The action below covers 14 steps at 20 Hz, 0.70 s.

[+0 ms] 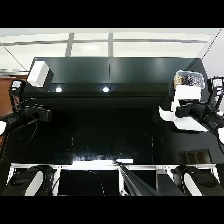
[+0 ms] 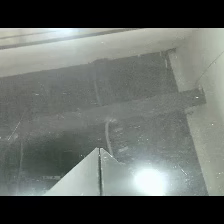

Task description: Fold the box and place the chain.

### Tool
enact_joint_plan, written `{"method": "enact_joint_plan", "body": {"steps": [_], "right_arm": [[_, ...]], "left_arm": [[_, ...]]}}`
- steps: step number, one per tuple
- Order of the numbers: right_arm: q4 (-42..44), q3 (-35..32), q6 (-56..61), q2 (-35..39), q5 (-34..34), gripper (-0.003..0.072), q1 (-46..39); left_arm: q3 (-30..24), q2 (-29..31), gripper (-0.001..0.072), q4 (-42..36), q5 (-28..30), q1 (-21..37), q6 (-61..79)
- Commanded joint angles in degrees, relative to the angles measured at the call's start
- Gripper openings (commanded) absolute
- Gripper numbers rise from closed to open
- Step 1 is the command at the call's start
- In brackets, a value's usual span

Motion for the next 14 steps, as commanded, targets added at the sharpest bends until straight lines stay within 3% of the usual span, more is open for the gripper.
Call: {"method": "enact_joint_plan", "body": {"steps": [1,12,14], "right_arm": [[0.0,-0.04,0.0,0.04,0.02,0.0018,0.04],[0.0,-0.04,0.0,0.04,0.02,0.0018,0.04],[0.0,-0.04,0.02,0.04,0.02,0.0018,0.04]], "left_arm": [[-0.02,0.04,0.003,0.02,0.02,0.0,0.0],[-0.02,0.04,0.003,0.02,0.02,0.0,0.0],[-0.02,0.02,0.003,-0.92,2.43,-0.02,0.0]]}}
